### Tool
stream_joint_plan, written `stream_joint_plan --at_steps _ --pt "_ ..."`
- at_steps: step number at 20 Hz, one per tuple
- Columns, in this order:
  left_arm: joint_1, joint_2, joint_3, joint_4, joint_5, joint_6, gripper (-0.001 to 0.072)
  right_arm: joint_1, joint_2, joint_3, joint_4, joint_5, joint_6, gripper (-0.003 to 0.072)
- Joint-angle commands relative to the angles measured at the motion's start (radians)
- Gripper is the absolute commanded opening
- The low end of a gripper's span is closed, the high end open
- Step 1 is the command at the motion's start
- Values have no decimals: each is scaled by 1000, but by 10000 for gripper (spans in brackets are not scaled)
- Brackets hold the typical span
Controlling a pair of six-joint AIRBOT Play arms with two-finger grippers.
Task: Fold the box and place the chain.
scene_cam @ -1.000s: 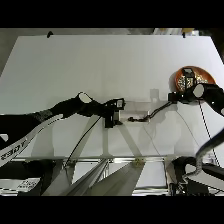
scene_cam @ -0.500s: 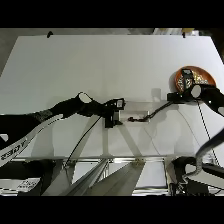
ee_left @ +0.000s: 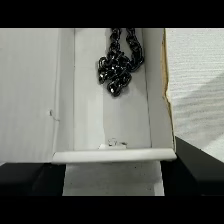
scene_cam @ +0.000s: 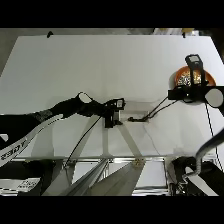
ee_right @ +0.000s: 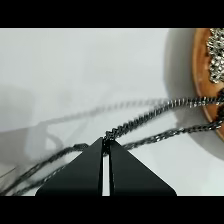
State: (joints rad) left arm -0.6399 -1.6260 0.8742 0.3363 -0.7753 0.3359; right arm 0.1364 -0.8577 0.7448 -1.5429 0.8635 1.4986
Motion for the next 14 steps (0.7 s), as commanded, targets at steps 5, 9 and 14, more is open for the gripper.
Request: stream_joint_plan --at_steps 5,9,14 --pt "0 1 0 0 0 0 272 217 234 1 156 147 -8 19" --pt "0 0 0 0 0 0 272 286 251 1 274 147 -17 19" --pt "0 0 0 0 0 0 272 367 251 1 377 97 -42 19"
